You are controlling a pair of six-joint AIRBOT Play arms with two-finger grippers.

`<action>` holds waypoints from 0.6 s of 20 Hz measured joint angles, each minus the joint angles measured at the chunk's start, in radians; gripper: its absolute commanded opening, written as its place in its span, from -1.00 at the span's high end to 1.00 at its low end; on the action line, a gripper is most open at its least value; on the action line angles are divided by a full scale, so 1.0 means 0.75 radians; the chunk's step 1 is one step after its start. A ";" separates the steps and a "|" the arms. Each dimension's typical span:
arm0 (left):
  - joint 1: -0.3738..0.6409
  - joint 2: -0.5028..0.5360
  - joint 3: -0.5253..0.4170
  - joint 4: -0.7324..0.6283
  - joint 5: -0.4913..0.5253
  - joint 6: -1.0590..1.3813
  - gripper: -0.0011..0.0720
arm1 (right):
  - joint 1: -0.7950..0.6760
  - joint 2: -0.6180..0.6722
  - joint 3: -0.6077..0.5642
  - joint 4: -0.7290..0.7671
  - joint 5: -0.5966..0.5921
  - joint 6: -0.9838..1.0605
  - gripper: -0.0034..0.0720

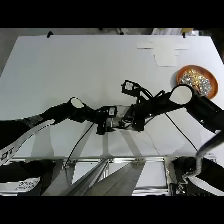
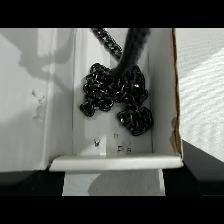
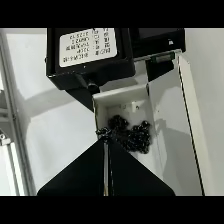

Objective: Fold the box and place the chain.

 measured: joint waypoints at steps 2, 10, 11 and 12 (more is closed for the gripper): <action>0.000 0.000 0.000 0.000 0.001 0.000 -0.01 | 0.005 -0.003 -0.001 -0.004 -0.015 -0.002 0.55; 0.000 0.000 0.000 0.000 0.001 0.000 -0.01 | -0.105 0.127 0.004 -0.056 0.006 -0.031 0.45; 0.000 0.000 0.000 0.001 0.001 0.000 -0.01 | -0.143 0.151 0.005 -0.077 0.025 -0.045 0.52; 0.000 0.000 0.000 0.000 0.001 0.000 -0.01 | -0.187 0.173 0.004 -0.103 0.053 -0.069 0.52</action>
